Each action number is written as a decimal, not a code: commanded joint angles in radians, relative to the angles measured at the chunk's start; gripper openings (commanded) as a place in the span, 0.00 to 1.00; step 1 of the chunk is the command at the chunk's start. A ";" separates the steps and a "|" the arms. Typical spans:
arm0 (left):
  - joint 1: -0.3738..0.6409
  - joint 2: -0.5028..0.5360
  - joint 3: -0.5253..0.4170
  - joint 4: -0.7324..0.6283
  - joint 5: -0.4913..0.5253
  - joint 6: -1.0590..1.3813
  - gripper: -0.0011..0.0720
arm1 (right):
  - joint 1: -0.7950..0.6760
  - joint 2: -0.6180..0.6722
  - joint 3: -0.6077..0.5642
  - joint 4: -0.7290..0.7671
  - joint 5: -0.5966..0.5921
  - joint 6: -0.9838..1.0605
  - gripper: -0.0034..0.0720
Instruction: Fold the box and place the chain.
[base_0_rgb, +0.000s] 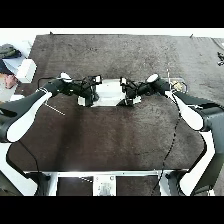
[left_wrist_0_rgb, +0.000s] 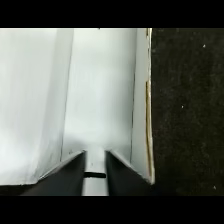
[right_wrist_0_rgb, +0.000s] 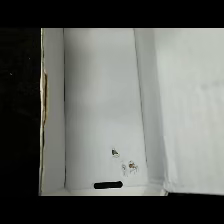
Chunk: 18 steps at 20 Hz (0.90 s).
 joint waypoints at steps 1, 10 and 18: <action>0.000 0.000 0.000 -0.040 -0.013 0.015 0.44 | 0.001 0.000 0.000 0.000 0.000 0.001 0.45; 0.000 0.000 0.000 -0.038 -0.008 0.008 0.85 | 0.000 0.000 0.000 0.000 0.000 0.000 0.45; 0.028 0.000 0.001 -0.018 -0.032 0.006 0.16 | 0.000 0.000 0.000 0.000 0.000 0.001 0.45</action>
